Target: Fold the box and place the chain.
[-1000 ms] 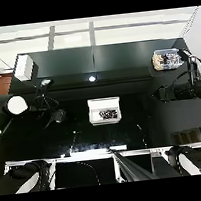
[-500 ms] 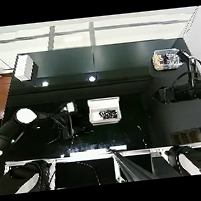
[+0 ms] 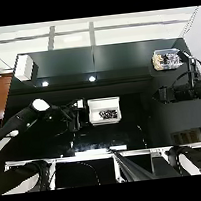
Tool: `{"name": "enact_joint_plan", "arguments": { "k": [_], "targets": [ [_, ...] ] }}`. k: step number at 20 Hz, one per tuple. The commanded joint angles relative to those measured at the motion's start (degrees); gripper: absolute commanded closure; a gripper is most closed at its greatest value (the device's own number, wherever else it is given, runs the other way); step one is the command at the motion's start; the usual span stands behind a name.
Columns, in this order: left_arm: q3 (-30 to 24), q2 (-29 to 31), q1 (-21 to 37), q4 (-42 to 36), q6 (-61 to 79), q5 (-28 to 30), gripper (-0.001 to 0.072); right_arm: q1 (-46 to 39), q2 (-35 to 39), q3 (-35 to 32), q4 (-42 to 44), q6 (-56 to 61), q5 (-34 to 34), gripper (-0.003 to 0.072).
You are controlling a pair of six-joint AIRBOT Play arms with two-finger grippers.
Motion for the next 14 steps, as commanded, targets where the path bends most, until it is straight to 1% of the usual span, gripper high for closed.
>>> {"name": "enact_joint_plan", "arguments": {
  "k": [1,5,14],
  "targets": [
    [1.22,-2.97,-0.66,-1.75,0.76,-0.2,-0.0002,0.07,0.02,0.07,-0.04,-0.02,-0.28,0.037],
    [1.22,-3.3,-1.18,-2.8,0.74,2.05,-0.0001,0.07,0.02,0.07,-1.05,-0.02,-0.74,0.037],
    [1.36,-4.0,-1.46,-2.67,1.25,3.87,0.0,0.07,0.02,0.04,-1.07,-0.02,-1.4,0.037]
  ]
}}
